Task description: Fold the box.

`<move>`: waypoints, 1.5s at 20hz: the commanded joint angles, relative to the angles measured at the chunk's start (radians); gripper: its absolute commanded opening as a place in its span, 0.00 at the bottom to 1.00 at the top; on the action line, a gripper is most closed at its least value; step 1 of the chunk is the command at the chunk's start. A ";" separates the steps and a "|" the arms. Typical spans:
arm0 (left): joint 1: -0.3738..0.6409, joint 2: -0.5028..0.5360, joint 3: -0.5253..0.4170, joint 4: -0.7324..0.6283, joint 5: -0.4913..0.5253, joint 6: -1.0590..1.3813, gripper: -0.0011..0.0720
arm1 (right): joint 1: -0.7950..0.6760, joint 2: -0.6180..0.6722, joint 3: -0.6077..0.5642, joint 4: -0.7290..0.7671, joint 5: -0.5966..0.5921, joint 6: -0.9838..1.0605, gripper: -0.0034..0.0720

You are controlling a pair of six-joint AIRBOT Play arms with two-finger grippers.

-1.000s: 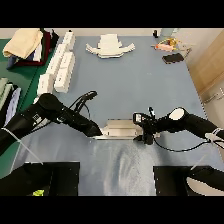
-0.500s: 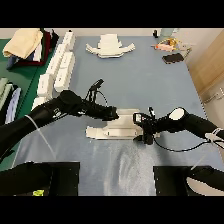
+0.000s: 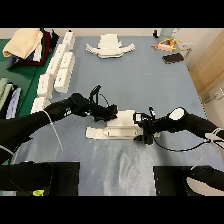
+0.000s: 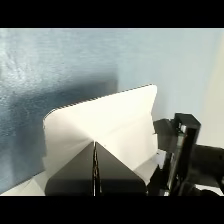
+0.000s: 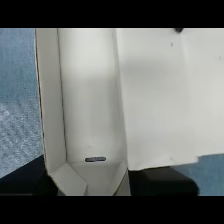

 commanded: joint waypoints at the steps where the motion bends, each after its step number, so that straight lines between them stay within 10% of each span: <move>1: 0.001 -0.023 0.001 0.027 -0.001 -0.057 0.03 | 0.001 0.001 0.001 -0.001 0.000 0.000 0.72; 10: 0.030 0.069 0.056 0.030 -0.039 0.038 0.03 | 0.001 0.001 0.001 0.000 0.000 0.000 0.72; 18: 0.266 0.335 0.061 0.195 -0.532 0.415 0.03 | 0.001 0.001 0.001 -0.001 0.000 0.000 0.72; 25: 0.177 0.386 0.031 0.436 -0.547 0.829 0.03 | 0.001 0.001 0.001 -0.001 0.000 0.000 0.72; 26: 0.180 0.386 0.005 0.436 -0.520 0.885 0.07 | 0.001 0.001 0.001 -0.001 0.000 0.000 0.72; 27: 0.183 0.384 -0.029 0.431 -0.478 0.929 0.63 | 0.001 0.001 0.001 -0.001 0.000 0.000 0.72; 28: 0.181 0.384 -0.072 0.421 -0.409 0.957 0.97 | 0.001 0.001 0.001 -0.001 0.000 0.000 0.72; 30: 0.163 0.385 -0.150 0.398 -0.307 1.085 0.97 | 0.001 0.001 0.001 -0.001 0.000 0.000 0.72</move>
